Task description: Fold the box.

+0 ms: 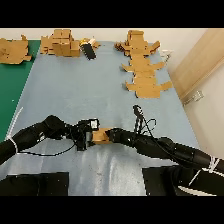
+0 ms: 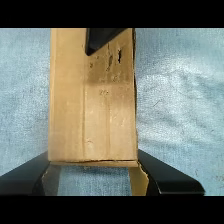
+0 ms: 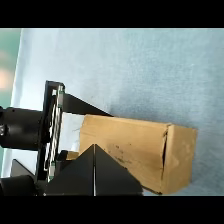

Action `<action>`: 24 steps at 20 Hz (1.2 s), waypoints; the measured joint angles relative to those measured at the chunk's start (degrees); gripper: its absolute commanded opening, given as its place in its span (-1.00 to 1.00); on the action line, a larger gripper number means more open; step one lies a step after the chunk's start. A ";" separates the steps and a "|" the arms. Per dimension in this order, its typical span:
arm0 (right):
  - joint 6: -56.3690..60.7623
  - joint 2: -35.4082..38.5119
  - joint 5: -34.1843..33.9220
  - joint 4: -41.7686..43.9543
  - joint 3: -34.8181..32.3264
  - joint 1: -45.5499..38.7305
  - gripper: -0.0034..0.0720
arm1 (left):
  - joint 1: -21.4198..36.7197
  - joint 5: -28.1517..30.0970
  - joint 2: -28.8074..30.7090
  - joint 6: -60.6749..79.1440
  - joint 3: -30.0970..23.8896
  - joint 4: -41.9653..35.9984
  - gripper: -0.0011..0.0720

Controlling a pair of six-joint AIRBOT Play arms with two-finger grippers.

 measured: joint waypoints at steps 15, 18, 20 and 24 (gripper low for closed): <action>0.00 0.39 4.96 0.07 0.00 -1.68 -0.91 | -0.04 6.23 0.07 -12.98 2.84 0.15 0.13; -0.04 2.16 5.27 -0.26 0.00 -4.20 -0.91 | 0.07 10.23 0.26 -14.93 3.06 0.04 0.13; -0.15 3.89 5.18 -1.36 0.00 -6.36 -0.91 | 0.33 13.86 0.35 -17.05 3.19 -0.04 0.13; -0.26 6.86 2.64 -3.65 0.00 -10.82 -0.91 | 4.33 19.52 0.37 -23.74 4.11 0.09 0.13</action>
